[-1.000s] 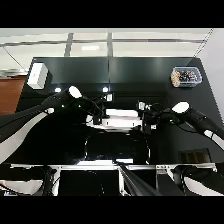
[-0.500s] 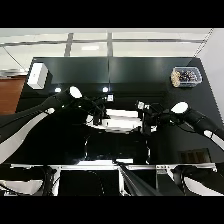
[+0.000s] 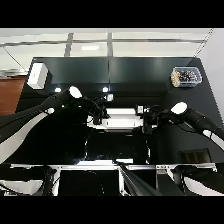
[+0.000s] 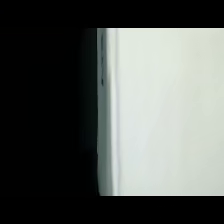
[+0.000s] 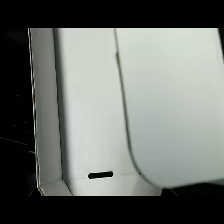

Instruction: Fold the box and place the chain.

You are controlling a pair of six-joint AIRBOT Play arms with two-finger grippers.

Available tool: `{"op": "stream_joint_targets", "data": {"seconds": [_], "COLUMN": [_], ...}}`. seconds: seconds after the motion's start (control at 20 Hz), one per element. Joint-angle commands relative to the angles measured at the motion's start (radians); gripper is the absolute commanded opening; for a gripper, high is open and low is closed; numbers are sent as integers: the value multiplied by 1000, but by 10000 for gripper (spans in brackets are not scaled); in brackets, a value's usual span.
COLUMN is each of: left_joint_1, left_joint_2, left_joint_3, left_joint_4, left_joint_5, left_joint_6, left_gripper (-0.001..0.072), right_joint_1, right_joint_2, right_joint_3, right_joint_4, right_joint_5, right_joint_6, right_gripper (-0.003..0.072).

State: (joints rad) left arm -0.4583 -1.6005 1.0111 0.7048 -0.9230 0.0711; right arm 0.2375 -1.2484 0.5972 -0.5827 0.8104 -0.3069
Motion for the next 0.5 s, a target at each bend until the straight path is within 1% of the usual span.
{"op": "stream_joint_targets", "data": {"seconds": [0.0,0.2,0.45], "left_joint_1": [0,0,0], "left_joint_2": [0,0,0], "left_joint_3": [0,0,0], "left_joint_4": [1,2,1], "left_joint_5": [-1,-2,-2], "left_joint_6": [1,0,0], "left_gripper": [28,28,28], "right_joint_1": [3,31,28], "right_joint_2": [-16,-64,-64], "right_joint_3": [0,3,3], "right_joint_4": [6,-3,3], "right_joint_5": [-2,-6,-9], "right_joint_6": [-59,-68,-68], "right_gripper": [706,705,706]}}
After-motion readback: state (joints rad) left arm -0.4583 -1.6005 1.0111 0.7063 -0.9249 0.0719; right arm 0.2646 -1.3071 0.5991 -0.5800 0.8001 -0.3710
